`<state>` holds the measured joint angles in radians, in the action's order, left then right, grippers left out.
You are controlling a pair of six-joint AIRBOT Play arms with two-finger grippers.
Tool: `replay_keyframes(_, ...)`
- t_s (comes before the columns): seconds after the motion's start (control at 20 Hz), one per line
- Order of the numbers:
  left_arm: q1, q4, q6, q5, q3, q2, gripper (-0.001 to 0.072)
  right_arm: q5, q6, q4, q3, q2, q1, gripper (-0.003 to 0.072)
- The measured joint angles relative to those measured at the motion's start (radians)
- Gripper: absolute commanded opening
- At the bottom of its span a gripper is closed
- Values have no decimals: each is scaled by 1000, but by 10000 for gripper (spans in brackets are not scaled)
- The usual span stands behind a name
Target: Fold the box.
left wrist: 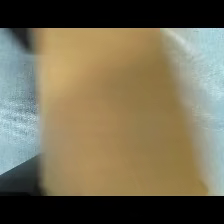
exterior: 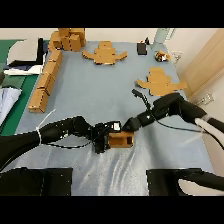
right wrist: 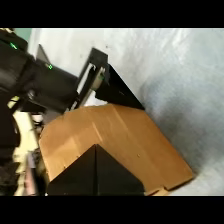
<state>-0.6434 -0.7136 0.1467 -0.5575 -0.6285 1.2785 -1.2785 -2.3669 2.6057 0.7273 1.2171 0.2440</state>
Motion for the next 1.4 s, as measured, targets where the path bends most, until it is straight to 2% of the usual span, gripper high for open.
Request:
replay_keyframes(0.2, 0, 0, 0, 0, 0, 0, 526, 224, -43, -152, -140, -201, 142, 6)
replay_keyframes(0.4, 0, 0, 0, 0, 0, 0, 526, 428, -46, -359, -202, -340, 297, 5)
replay_keyframes(0.75, 0, 0, 0, 0, 0, 0, 525, 589, -34, -703, -260, -486, 546, 6)
replay_keyframes(0.8, 0, 0, 0, 0, 0, 0, 525, 602, -33, -743, -265, -499, 571, 35)
replay_keyframes(0.9, 0, 0, 0, 0, 0, 0, 526, 622, -32, -794, -271, -514, 612, 291)
replay_keyframes(0.95, 0, 0, 0, 0, 0, 0, 526, 627, -32, -810, -273, -516, 627, 325)
replay_keyframes(1.05, 0, 0, 0, 0, 0, 0, 526, 639, -32, -839, -275, -508, 645, 459)
replay_keyframes(1.4, 0, 0, 0, 0, 0, 0, 526, 658, -34, -913, -277, -478, 674, 466)
